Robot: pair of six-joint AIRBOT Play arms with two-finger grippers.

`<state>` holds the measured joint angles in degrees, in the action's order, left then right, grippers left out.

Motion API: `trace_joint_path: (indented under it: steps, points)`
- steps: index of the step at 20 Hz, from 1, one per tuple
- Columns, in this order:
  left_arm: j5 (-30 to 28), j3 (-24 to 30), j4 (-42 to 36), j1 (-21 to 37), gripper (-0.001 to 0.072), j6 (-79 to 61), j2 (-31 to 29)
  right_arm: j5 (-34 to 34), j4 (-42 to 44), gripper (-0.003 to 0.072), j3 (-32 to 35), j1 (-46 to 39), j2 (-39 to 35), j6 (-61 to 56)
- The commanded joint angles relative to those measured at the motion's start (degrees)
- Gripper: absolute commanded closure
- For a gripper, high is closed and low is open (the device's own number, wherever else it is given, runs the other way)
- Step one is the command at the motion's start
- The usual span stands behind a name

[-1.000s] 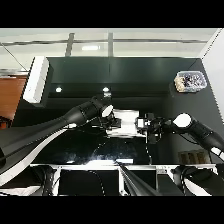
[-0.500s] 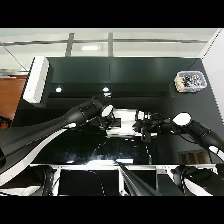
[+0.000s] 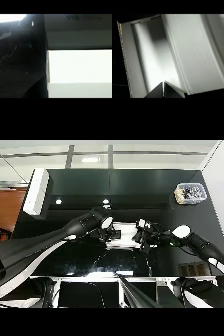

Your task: Fold the box and place the chain.

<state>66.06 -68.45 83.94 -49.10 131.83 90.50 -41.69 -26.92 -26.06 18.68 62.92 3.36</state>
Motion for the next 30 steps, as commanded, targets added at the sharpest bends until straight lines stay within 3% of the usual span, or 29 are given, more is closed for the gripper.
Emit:
trace_joint_path:
  steps: [1, 3, 5, 8, 11, 15, 18, 21, 25, 26, 28, 29, 30]
  points:
    - [-0.04, -0.02, -0.07, 0.04, 0.0679, -0.04, 0.0, 0.98, -1.07, 0.0668, -0.24, -0.55, -0.09, -12.5]
    - [0.0, -0.02, -0.46, 0.04, 0.068, -0.07, 0.0, -1.55, -6.05, 0.0668, -1.53, -3.48, -1.01, -31.19]
    - [-0.02, -0.02, -0.48, 0.04, 0.0679, -0.04, 0.0, -8.74, -14.53, 0.0668, -3.82, -9.7, -4.15, -46.69]
    - [-0.02, -0.02, -0.48, 0.04, 0.0679, -0.04, 0.0, -7.45, -16.9, 0.0668, -3.87, -24.24, -10.19, -65.53]
    - [-0.04, -0.02, -0.46, 0.04, 0.0679, -0.04, 0.0, -10.32, -23.26, 0.0668, -2.89, -34.93, -9.86, -81.66]
    - [-0.2, -0.02, -0.46, 0.04, 0.0679, -0.04, 0.0, -19.54, -22.27, 0.0669, -0.98, -33.64, -3.37, -81.9]
    - [-0.22, -0.02, -0.46, 0.04, 0.0679, -0.04, 0.0, -27.41, -11.3, 0.0668, -0.96, -27.65, 3.15, -70.88]
    - [-0.24, -0.02, -0.44, 0.04, 0.0679, -0.07, 0.0, -25.22, -8.0, 0.0667, -0.96, -21.97, 4.87, -68.85]
    - [-0.22, -0.02, -0.46, 0.04, 0.0679, -0.07, 0.0, -25.9, -7.15, 0.0665, -1.88, -20.81, 4.87, -66.25]
    - [-0.24, -0.02, -0.46, 0.04, 0.0679, -0.07, 0.0, -26.97, -7.17, 0.0608, -2.58, -20.81, 4.87, -65.44]
    - [-0.24, -0.02, -0.44, 0.04, 0.0679, -0.04, 0.0, -28.68, -7.19, 0.0107, -3.34, -20.81, 4.87, -63.71]
    - [-0.24, -0.02, -0.44, 0.04, 0.0679, -0.04, 0.0, -28.61, -7.1, 0.0046, -3.48, -20.79, 4.87, -63.71]
    - [-0.22, -0.02, -0.44, 0.04, 0.0679, -0.07, 0.0, -28.61, -6.19, 0.0046, -3.48, -20.79, 4.87, -63.69]
